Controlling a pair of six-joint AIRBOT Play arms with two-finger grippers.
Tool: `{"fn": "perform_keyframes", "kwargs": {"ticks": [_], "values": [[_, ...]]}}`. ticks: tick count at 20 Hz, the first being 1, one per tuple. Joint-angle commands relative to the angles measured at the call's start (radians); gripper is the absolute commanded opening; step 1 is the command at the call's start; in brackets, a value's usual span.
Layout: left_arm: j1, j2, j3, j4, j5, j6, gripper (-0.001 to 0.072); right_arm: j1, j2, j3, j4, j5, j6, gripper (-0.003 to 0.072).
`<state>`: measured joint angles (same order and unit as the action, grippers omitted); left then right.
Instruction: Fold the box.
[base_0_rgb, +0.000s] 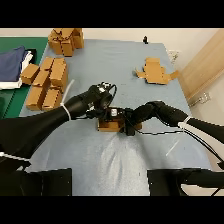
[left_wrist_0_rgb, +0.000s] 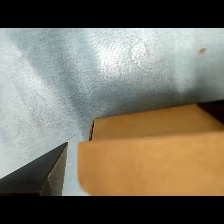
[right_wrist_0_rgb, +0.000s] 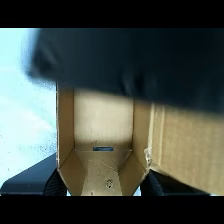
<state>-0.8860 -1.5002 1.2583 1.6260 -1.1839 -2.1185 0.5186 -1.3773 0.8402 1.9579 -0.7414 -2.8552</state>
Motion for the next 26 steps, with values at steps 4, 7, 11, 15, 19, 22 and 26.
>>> {"fn": "perform_keyframes", "kwargs": {"ticks": [4,7,11,15,19,22,26], "values": [[0.119,0.111,-0.097,-0.206,0.031,0.428,0.0546,0.0,0.0,0.0,0.002,-0.011,0.002,0.035],[0.221,0.164,-0.164,-0.377,0.054,0.747,0.0546,0.0,0.0,0.0,0.002,-0.02,0.002,0.035],[0.432,0.233,-0.268,-0.799,-0.125,1.589,0.0546,0.0,0.0,0.0,0.002,-0.024,0.002,0.035],[0.603,0.227,-0.29,-0.775,-0.137,2.013,0.0547,0.0,0.0,0.0,0.002,-0.026,0.002,0.035],[0.605,0.188,-0.303,-0.809,0.011,2.321,0.0691,0.0,0.0,0.0,0.002,-0.026,0.002,0.035],[0.554,0.102,-0.303,-0.872,0.03,2.363,0.0691,0.0,0.0,0.0,0.003,-0.027,0.002,0.0349],[0.497,0.022,-0.303,-0.917,0.05,2.362,0.069,0.0,0.0,0.0,0.005,-0.027,0.002,0.0349]]}}
